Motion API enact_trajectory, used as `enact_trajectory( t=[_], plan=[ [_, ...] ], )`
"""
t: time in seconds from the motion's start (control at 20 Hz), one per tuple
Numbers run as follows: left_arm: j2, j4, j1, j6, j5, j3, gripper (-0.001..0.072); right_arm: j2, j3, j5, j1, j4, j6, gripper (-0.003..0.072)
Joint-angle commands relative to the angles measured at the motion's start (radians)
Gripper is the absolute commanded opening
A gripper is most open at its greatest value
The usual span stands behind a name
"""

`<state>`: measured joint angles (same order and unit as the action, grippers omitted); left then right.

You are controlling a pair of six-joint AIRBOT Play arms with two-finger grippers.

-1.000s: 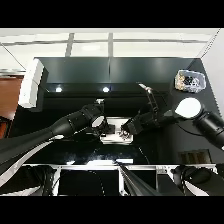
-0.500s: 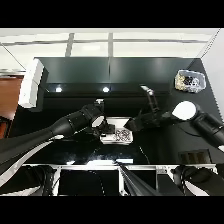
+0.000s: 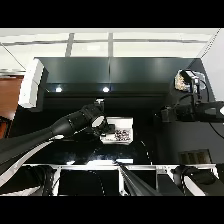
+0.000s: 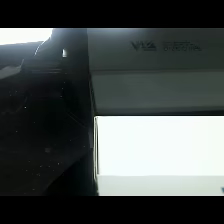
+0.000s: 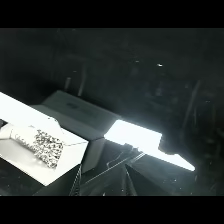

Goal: Fold the box and place the chain.

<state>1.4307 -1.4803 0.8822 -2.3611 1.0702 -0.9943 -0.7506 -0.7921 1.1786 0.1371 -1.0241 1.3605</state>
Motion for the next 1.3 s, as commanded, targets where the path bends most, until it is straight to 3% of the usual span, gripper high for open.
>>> enact_trajectory(
  t=[0.0,0.1,0.2,0.3,0.5,0.7,0.85,0.95,1.05,1.15,1.25],
  plan=[
    [0.000,-0.010,-0.001,0.000,-0.010,0.000,0.0027,0.026,0.002,0.005,-0.010,-0.022,0.005,0.0334],
    [0.000,-0.002,-0.010,-0.041,-0.013,-0.001,0.0032,0.026,0.002,0.008,-0.004,-0.024,0.004,0.0334],
    [-0.009,0.001,-0.013,-0.079,-0.009,-0.003,0.0317,0.026,0.002,0.006,-0.004,-0.027,0.004,0.0334],
    [-0.032,-0.004,-0.014,-0.076,0.010,-0.016,0.0513,0.026,0.002,0.006,-0.004,-0.028,0.004,0.0335],
    [-0.137,-0.039,0.002,0.114,0.090,-0.024,0.0526,0.026,0.002,0.006,-0.004,-0.028,0.005,0.0334],
    [-0.306,-0.195,0.016,0.253,0.251,0.019,0.0525,0.026,0.002,0.006,-0.004,-0.028,0.005,0.0335],
    [-0.449,-0.238,-0.113,0.290,0.294,0.158,0.0525,0.026,0.002,0.006,-0.004,-0.022,0.007,0.0335],
    [-0.537,-0.205,-0.262,0.290,0.237,0.283,0.0523,0.026,0.002,0.006,-0.004,-0.020,0.013,0.0334],
    [-0.587,-0.065,-0.447,0.347,0.125,0.394,0.0523,0.026,0.002,0.003,-0.004,-0.021,0.013,0.0334],
    [-0.591,0.254,-0.623,0.616,0.007,0.476,0.0523,0.026,0.002,0.000,-0.004,-0.021,0.013,0.0334],
    [-0.574,0.587,-0.733,1.044,-0.027,0.523,0.0523,0.025,0.002,-0.011,-0.004,-0.021,0.013,0.0335]
  ],
)
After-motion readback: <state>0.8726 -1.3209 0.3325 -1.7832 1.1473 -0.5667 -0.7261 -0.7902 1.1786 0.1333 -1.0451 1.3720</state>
